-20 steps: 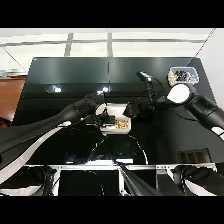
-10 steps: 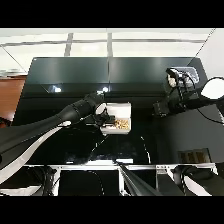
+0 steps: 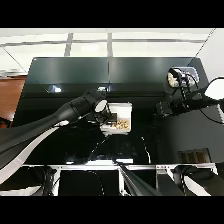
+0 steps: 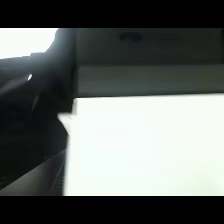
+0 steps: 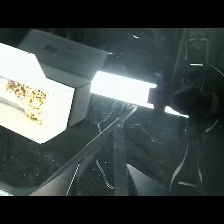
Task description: Fold the box and place the chain.
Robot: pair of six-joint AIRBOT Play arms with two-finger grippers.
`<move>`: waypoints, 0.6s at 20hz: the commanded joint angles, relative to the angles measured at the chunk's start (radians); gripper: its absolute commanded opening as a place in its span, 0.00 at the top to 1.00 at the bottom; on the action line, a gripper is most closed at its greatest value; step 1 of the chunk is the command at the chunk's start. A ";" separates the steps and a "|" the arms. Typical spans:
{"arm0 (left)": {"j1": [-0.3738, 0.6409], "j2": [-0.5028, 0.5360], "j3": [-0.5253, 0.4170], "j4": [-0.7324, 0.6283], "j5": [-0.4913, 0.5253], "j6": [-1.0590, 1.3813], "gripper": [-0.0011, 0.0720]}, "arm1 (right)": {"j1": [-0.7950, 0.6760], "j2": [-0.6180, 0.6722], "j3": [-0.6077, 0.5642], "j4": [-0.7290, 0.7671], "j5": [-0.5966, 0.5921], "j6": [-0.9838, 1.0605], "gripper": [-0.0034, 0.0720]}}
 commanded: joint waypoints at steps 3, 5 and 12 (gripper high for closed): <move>-0.006 0.175 -0.006 0.177 -0.142 0.120 0.38 | 0.000 0.001 -0.001 -0.001 -0.009 0.000 0.50; 0.016 0.259 -0.038 0.326 -0.257 0.142 0.38 | -0.001 0.001 0.000 -0.001 -0.020 -0.001 0.50; 0.499 0.516 -0.351 0.098 -0.165 0.383 0.39 | -0.001 0.001 -0.001 -0.001 -0.040 0.000 0.50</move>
